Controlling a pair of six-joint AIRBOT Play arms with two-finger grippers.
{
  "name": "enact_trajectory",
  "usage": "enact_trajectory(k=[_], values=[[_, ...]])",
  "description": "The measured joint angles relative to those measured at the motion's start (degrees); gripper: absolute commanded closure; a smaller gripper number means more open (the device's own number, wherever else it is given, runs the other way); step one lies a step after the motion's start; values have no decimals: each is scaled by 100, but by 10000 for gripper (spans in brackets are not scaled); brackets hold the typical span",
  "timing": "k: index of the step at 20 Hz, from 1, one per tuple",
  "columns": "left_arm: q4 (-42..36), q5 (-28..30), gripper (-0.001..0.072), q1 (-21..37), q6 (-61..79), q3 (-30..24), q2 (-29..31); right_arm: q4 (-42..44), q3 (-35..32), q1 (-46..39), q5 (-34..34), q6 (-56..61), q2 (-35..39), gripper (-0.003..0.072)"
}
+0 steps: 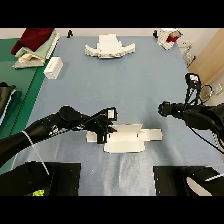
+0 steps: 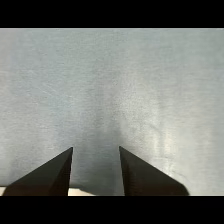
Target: Fold the box.
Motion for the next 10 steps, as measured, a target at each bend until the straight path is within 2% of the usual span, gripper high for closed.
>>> enact_trajectory(k=[10], values=[[11, -229, 695, 330, -2, 76, -85, 151, 0, 0, -4, 17, -4, 214]])
